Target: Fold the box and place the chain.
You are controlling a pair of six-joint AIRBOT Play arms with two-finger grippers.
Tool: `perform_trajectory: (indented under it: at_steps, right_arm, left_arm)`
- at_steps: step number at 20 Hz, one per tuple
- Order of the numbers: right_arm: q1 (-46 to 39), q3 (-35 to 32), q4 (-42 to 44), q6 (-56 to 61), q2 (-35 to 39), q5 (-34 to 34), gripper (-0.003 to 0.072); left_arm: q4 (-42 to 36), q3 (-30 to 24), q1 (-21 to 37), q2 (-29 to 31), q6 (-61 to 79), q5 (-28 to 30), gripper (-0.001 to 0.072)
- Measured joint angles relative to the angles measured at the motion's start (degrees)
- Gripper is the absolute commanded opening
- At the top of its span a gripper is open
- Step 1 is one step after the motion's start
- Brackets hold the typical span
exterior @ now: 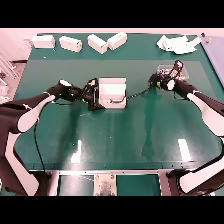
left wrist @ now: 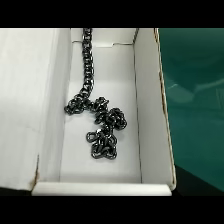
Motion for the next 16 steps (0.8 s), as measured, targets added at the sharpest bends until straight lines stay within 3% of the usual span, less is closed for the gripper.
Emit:
perform_trajectory:
  at_steps: [7,16]
  right_arm:
    - [3.4,0.3,-1.7,-7.8,17.7,-0.6,0.0008]
    - [15.1,0.5,-4.4,-16.9,37.0,-0.7,0.0008]
  left_arm:
    - [0.0,0.0,0.0,0.0,0.0,0.0,0.0635]
    - [0.0,0.0,0.0,0.0,0.0,0.0,0.0634]
